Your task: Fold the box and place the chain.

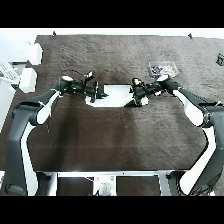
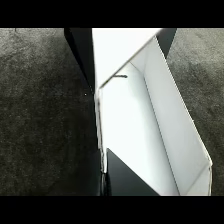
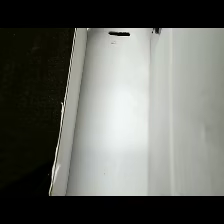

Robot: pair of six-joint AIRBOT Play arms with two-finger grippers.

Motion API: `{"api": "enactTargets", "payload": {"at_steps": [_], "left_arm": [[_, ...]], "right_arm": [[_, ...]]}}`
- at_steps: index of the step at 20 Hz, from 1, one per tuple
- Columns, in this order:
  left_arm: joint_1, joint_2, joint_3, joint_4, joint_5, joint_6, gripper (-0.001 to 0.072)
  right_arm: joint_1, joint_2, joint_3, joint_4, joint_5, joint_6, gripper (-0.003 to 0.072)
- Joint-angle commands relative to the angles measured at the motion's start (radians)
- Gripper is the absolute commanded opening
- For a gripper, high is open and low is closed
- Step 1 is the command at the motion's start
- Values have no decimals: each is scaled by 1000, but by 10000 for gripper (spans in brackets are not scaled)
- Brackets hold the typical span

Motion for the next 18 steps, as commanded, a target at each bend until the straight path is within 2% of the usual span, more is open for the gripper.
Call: {"api": "enactTargets", "payload": {"at_steps": [1, 6, 8, 9, 18], "left_arm": [[0, 1, 1, 0, -1, 0, 24], [0, 1, 1, 0, -1, 0, 24], [0, 1, 1, 0, -1, 0, 24], [0, 1, 1, 0, -1, 0, 24], [0, 1, 1, 0, -1, 0, 24]], "right_arm": [[0, -8, 13, -2, -7, 1, 614], [0, -8, 13, -2, 1, 16, 613], [0, -8, 13, -2, 1, 16, 544], [0, -8, 13, -7, 2, 16, 539], [0, -10, 13, -16, 3, 23, 539]]}}
